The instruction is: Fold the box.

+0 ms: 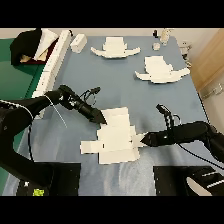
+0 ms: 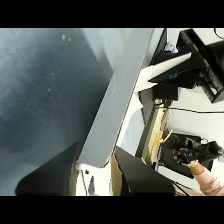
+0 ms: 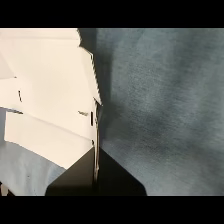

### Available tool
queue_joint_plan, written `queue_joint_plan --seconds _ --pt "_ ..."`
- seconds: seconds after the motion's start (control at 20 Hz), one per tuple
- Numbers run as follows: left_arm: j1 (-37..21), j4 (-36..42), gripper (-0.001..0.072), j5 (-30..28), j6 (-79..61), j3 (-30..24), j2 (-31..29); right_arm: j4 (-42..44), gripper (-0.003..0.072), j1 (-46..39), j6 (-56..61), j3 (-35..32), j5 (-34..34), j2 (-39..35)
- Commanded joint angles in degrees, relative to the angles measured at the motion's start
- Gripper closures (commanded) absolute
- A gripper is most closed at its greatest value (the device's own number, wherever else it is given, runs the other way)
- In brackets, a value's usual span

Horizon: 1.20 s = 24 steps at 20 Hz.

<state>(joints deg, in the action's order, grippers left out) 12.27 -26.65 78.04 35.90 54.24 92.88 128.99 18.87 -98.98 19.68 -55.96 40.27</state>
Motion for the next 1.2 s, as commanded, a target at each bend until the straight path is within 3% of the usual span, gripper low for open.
queue_joint_plan --seconds 0.0,0.2,0.25,0.3,0.4,0.45,0.75,0.85,0.9,1.15 --pt "1.7 -0.2 0.0426 -0.1 -1.7 0.0 0.0 0.0 0.0686 0.1 0.0 0.0 0.0 0.1" --pt "1.7 -0.2 0.0428 0.0 -2.1 0.0 0.0 -0.1 0.0686 0.1 0.0 0.0 0.0 0.1" --pt "1.7 -0.3 0.0556 0.0 -2.5 0.0 0.0 -0.2 0.0686 0.1 0.0 0.0 0.0 0.1" --pt "1.7 -0.2 0.0641 0.0 -3.6 0.0 0.0 -0.2 0.0686 0.1 0.0 0.0 0.0 0.1" --pt "1.7 -0.1 0.0646 -0.4 -3.7 0.0 0.0 -0.2 0.0686 0.1 0.0 0.0 0.0 0.1" --pt "1.7 -0.1 0.0698 -0.4 -4.2 0.0 0.0 -0.2 0.0686 0.1 0.0 0.0 0.0 0.1" --pt "1.7 -0.1 0.0694 -0.4 -4.8 0.0 0.0 -0.3 0.0685 0.1 -0.2 0.0 0.1 0.1" --pt "1.7 -0.1 0.0694 -0.6 -4.9 0.1 0.0 -1.1 0.0622 0.1 -2.3 0.0 0.6 0.1" --pt "1.7 -0.1 0.0694 -1.5 -7.0 0.2 0.0 -3.1 0.0501 0.1 -2.5 0.0 1.2 0.1" --pt "2.2 -0.2 0.0697 -5.5 -19.6 1.4 -4.3 -22.8 0.0488 -0.1 5.0 1.6 5.6 0.0"
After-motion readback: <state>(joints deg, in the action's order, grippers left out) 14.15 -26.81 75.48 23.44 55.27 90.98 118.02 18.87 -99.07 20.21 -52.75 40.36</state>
